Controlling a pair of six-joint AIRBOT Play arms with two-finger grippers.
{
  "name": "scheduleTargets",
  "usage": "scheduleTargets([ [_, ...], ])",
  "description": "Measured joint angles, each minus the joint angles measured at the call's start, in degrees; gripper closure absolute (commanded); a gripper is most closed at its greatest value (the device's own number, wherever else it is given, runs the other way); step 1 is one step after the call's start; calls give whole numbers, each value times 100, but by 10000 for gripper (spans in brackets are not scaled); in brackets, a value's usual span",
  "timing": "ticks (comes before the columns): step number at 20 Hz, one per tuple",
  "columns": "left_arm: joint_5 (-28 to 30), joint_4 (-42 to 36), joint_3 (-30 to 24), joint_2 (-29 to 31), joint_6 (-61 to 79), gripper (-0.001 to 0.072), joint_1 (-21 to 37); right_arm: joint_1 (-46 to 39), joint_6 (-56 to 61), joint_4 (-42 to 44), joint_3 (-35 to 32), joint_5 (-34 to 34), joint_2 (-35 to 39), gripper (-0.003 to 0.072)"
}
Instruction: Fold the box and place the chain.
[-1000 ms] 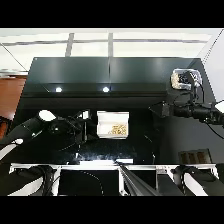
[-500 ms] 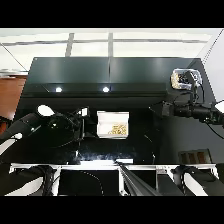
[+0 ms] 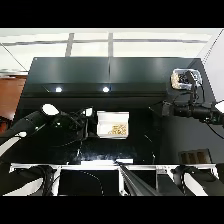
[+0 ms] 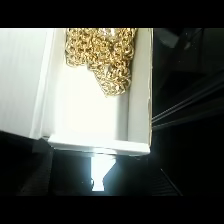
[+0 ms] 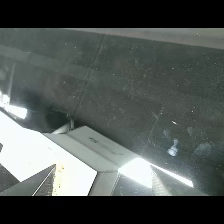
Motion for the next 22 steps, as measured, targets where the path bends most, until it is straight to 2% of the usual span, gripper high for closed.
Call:
scheduleTargets([
  [8,245,-131,9,-13,0,9,-109,0,0,0,0,0,0,-14],
  [14,197,-291,9,-24,24,10,-249,0,0,0,0,-2,0,-14],
  [22,149,-114,9,-24,-94,9,-389,0,0,-2,0,-2,0,-14],
])
